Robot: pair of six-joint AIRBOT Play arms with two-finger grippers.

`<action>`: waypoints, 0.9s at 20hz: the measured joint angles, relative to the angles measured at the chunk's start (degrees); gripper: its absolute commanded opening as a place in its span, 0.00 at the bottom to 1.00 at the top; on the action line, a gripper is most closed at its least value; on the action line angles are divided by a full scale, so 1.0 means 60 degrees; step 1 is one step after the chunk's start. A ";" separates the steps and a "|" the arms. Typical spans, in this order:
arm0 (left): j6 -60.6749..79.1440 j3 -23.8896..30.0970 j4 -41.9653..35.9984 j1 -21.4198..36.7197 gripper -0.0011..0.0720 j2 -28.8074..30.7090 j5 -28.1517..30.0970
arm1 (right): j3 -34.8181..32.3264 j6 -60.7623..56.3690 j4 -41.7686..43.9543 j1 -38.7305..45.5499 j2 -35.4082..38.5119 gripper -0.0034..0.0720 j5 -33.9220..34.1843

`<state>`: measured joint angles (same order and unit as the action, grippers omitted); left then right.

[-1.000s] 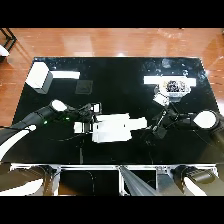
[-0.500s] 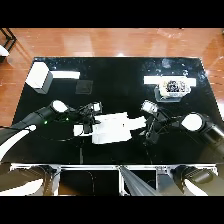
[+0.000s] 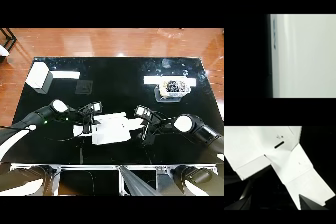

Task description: Fold the box and place the chain.

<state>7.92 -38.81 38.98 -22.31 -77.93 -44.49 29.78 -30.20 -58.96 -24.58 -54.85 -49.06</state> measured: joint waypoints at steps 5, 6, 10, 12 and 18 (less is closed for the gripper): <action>0.1100 -0.0011 -0.0758 0.0069 0.04 -0.0004 -0.0459 | 0.0000 0.1009 -0.0004 -0.0018 -0.0026 0.97 -0.0113; 0.1344 -0.0044 -0.0831 0.0062 0.04 -0.0007 -0.0514 | 0.0000 0.1264 -0.0004 -0.0025 -0.0026 0.97 -0.0153; 0.1745 -0.0284 -0.0994 0.0040 0.04 -0.0222 -0.0714 | 0.0000 0.1971 -0.0004 -0.0302 -0.0029 0.97 -0.0361; 0.1756 -0.0372 -0.0973 0.0040 0.03 -0.0317 -0.0769 | -0.0011 0.2167 -0.0004 -0.0554 -0.0080 0.97 -0.0397; 0.1548 -0.0463 -0.0805 -0.0102 0.03 -0.0415 -0.0619 | -0.0120 0.2590 0.0033 -0.1446 -0.0444 0.97 0.0015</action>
